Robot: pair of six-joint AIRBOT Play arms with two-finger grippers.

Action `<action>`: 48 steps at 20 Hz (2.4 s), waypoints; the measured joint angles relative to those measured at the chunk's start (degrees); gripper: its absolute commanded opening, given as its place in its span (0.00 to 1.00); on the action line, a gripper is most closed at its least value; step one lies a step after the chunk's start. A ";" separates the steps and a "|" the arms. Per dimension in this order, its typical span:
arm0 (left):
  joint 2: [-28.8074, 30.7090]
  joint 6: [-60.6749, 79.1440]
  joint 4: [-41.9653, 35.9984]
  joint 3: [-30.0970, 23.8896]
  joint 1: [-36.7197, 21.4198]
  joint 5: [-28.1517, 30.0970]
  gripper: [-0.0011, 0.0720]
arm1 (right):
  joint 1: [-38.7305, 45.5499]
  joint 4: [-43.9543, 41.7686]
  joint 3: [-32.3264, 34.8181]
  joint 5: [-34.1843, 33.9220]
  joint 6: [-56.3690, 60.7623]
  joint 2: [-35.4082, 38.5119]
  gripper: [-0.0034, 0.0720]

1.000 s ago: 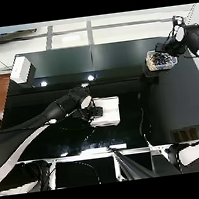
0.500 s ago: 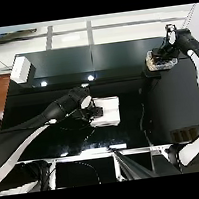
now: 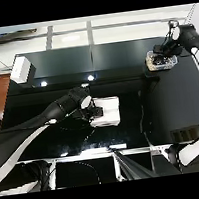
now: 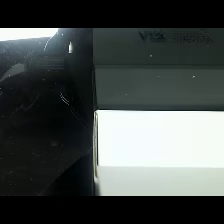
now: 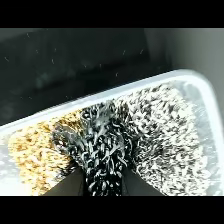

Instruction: Fold the box and place the chain.

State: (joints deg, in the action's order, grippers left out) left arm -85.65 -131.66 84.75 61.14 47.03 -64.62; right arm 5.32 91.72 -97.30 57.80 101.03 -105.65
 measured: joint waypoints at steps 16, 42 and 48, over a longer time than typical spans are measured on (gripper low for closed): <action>0.00 0.00 0.00 0.00 0.00 0.02 0.05 | -0.28 -14.08 -0.04 8.41 -16.15 32.37 0.06; 0.00 0.00 0.00 0.00 0.00 0.04 0.05 | -35.01 -42.47 31.21 19.28 -21.46 40.85 0.06; 0.00 0.00 0.00 0.00 0.00 0.04 0.05 | -36.72 -41.05 40.70 8.41 -19.74 39.58 0.06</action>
State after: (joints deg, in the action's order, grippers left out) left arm -85.65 -131.66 84.75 61.14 47.03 -64.58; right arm -31.40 50.68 -56.60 66.22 81.30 -66.06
